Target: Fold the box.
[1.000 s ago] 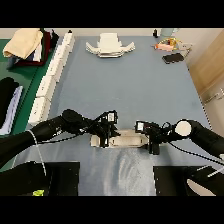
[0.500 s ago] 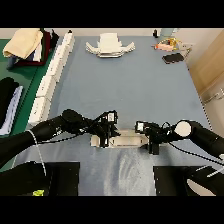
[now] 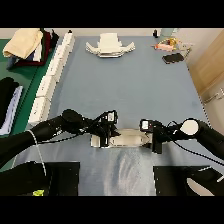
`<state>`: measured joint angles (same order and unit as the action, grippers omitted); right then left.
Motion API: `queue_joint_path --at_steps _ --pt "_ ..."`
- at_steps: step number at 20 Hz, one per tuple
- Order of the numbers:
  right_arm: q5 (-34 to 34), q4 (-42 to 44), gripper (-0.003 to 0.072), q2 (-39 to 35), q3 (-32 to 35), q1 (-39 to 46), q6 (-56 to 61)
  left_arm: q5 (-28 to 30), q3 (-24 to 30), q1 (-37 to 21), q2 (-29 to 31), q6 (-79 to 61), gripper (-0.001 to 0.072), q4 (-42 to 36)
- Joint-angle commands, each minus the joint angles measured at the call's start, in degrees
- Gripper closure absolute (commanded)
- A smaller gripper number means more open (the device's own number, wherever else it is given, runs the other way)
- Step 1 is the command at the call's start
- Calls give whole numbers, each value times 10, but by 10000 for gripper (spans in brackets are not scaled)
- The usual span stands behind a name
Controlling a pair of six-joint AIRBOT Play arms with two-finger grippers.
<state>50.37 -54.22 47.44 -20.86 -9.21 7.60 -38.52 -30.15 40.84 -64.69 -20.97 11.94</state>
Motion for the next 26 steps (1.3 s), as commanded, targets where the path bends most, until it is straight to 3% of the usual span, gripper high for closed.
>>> queue_joint_path --at_steps 1,8,14,20,26 --pt "14 73 -26 18 0 37 -118 0 0 0 0 0 691 0" --pt "32 80 -26 57 0 45 -181 0 0 0 0 0 691 0" --pt "51 60 -16 33 0 44 -76 0 0 0 0 0 691 0" --pt "46 55 -17 28 0 38 -59 0 0 0 0 0 691 0" --pt "31 68 -16 54 2 38 -141 0 0 0 0 0 691 0"
